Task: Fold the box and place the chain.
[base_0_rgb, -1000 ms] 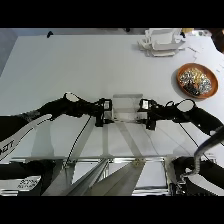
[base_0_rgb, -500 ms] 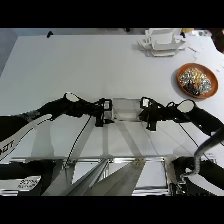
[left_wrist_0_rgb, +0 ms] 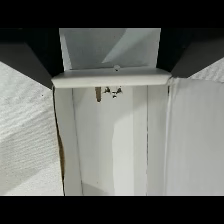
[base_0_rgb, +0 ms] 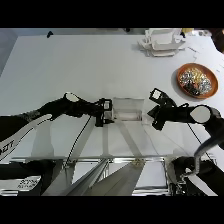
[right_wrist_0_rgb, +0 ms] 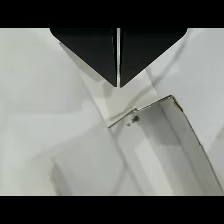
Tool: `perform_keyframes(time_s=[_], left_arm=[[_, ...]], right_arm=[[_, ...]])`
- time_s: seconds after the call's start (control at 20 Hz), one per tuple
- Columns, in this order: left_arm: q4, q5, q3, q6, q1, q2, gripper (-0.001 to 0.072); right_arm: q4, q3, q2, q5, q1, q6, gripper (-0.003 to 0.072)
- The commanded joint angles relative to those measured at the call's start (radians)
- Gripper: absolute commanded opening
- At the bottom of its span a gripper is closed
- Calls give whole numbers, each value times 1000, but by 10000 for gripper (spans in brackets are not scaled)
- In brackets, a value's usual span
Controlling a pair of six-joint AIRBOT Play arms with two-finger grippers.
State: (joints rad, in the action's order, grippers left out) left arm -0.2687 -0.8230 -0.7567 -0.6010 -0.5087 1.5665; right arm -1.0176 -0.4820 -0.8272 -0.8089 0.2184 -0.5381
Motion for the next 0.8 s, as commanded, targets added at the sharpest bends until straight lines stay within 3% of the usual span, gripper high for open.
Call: perform_keyframes(time_s=[0.0,0.1,0.25,0.45,0.75], left_arm=[[0,0,0,0,0,0,138],[0,0,0,0,0,0,138],[0,0,0,0,0,0,138],[0,0,0,0,0,0,138],[0,0,0,0,0,0,138]], right_arm=[[-81,-2,80,44,0,-303,10],[-173,-9,97,97,-22,-555,10],[-295,-69,97,63,-167,-893,11],[-288,-88,72,-36,-357,-906,11],[-110,-83,-145,-159,-369,-890,11]])
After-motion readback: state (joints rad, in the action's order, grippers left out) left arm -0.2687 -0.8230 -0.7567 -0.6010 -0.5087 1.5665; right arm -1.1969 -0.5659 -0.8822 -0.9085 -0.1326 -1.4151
